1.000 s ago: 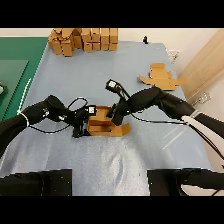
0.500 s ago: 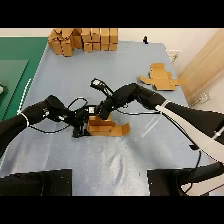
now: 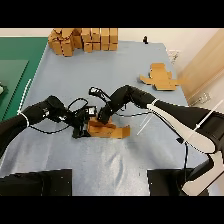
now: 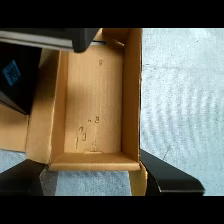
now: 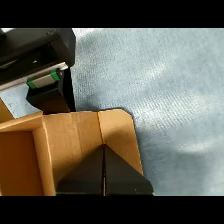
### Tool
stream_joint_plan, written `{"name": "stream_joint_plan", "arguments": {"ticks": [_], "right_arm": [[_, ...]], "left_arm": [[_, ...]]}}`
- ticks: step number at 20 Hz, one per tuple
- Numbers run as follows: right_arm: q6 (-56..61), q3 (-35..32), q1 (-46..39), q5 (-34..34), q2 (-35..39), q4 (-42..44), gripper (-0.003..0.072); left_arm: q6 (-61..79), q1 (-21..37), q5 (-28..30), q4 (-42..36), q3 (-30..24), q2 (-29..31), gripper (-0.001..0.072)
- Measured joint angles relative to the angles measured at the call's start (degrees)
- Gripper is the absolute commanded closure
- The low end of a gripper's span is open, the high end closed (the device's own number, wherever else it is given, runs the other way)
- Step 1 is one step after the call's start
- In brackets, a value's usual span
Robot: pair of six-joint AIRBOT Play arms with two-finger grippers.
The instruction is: Fold the box.
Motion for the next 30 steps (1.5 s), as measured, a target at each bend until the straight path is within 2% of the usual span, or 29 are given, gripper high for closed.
{"name": "stream_joint_plan", "arguments": {"ticks": [4, 7, 11, 12, 13, 14, 17, 23, 25, 28, 30], "right_arm": [[2.05, 1.29, -0.04, 1.03, 3.67, -4.02, 0.0682], [4.70, 0.11, -1.38, 0.26, 9.90, -7.65, 0.0683], [6.32, -9.66, -3.50, 0.20, 22.10, -10.75, 0.0681], [6.27, -13.05, -3.74, 0.90, 25.00, -11.41, 0.0589], [5.46, -16.55, -3.87, 1.55, 27.65, -11.85, 0.0231], [3.98, -19.47, -4.04, 1.92, 29.35, -12.22, 0.0090], [-1.36, -25.51, -4.22, 3.34, 31.10, -13.00, 0.0091], [-8.13, -28.65, -4.33, 6.86, 27.28, -11.04, 0.0102], [-10.62, -28.89, -4.11, 8.70, 26.36, -8.46, 0.0262], [-13.03, -29.07, -2.38, 11.13, 25.77, -5.90, 0.0280], [-13.88, -29.14, -0.70, 12.09, 25.55, -5.14, 0.0400]], "left_arm": [[-0.07, 0.00, 0.48, -0.11, 0.02, 0.00, 0.0693], [-0.07, 0.02, 0.46, -0.11, 0.02, 0.00, 0.0693], [-0.07, 0.00, 0.39, -0.09, 0.02, 0.00, 0.0693], [-0.07, 0.00, 0.35, -0.09, 0.02, 0.00, 0.0693], [-0.07, 0.00, 0.33, -0.09, 0.02, 0.00, 0.0693], [-0.07, 0.00, 0.33, -0.09, 0.02, 0.00, 0.0693], [-0.07, 0.00, 0.33, -0.09, 0.02, 0.00, 0.0693], [-0.07, 0.00, 0.35, -0.09, 0.02, 0.00, 0.0693], [-0.07, 0.00, 0.44, -0.07, 0.02, 0.00, 0.0693], [-0.07, 0.00, 0.52, -0.07, 0.02, 0.00, 0.0693], [-0.04, 0.00, 0.66, -0.07, 0.02, 0.00, 0.0693]]}}
